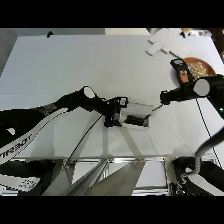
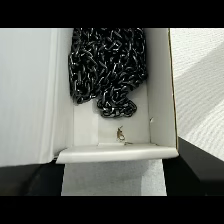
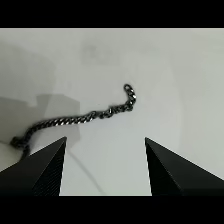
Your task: Fold the box and place the chain.
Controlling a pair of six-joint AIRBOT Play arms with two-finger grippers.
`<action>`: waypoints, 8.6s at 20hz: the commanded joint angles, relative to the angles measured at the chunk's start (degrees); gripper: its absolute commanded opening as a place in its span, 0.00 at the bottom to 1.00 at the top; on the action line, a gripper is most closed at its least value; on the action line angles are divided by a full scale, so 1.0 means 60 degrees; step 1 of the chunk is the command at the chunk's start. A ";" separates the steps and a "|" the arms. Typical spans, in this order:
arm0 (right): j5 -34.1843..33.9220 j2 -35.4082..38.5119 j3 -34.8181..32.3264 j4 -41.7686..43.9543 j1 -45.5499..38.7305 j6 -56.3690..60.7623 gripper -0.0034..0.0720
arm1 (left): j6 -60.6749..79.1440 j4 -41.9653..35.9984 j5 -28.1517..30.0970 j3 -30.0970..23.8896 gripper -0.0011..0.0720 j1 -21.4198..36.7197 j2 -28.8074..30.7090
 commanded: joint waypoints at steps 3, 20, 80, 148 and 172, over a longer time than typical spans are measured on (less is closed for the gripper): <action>-0.0674 -0.1421 -0.0255 0.0004 -0.0073 -0.0025 0.72 | 0.0004 0.0004 0.0000 0.0004 0.25 0.0000 0.0004; -0.1395 -0.2601 -0.0732 -0.0036 -0.0073 -0.0036 0.09 | 0.0004 0.0004 0.0000 0.0004 0.25 0.0000 0.0004; -0.0616 0.0361 0.0616 0.1647 0.2197 -0.3373 0.07 | 0.0004 0.0000 0.0000 0.0004 0.25 0.0000 0.0004; 0.0543 0.0594 -0.1016 0.3238 0.2823 -0.8885 0.34 | 0.0004 0.0004 0.0000 0.0004 0.25 0.0000 0.0004; -0.0120 0.0594 -0.1089 0.2750 0.2823 -0.8604 0.12 | 0.0004 0.0000 0.0000 0.0000 0.25 0.0000 0.0004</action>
